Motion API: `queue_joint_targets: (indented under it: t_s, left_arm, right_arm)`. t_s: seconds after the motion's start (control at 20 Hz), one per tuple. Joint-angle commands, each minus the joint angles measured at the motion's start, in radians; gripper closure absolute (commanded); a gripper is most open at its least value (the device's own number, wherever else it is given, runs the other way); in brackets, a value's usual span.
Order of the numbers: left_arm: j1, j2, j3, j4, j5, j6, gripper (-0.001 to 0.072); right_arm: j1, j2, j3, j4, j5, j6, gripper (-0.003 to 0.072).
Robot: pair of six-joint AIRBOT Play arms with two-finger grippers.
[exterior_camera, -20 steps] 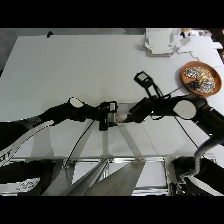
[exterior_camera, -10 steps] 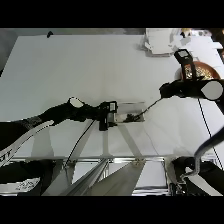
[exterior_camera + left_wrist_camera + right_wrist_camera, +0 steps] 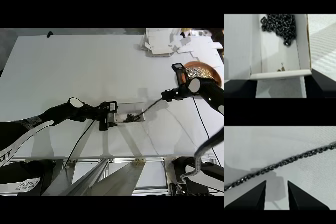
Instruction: Fold the box and place the chain.
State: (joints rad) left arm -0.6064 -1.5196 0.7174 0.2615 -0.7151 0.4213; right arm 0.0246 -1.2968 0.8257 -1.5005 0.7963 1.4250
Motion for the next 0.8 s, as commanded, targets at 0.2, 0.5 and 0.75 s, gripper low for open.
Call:
queue_joint_targets:
  t_s: [0.2, 0.5, 0.75]
  left_arm:
    - [0.0, 0.0, 0.0, 0.0, 0.0, 0.0, 0.0455]
    - [0.0, 0.0, 0.0, 0.0, 0.0, 0.0, 0.0455]
    - [0.0, 0.0, 0.0, 0.0, 0.0, 0.0, 0.0455]
  right_arm:
    - [-0.003, -0.095, 0.002, -0.018, -0.069, 0.011, 0.0388]
    - [-0.003, -0.095, 0.003, 0.016, -0.092, 0.011, 0.0387]
    - [0.01, -0.095, 0.003, 0.016, -0.106, 0.011, 0.0388]
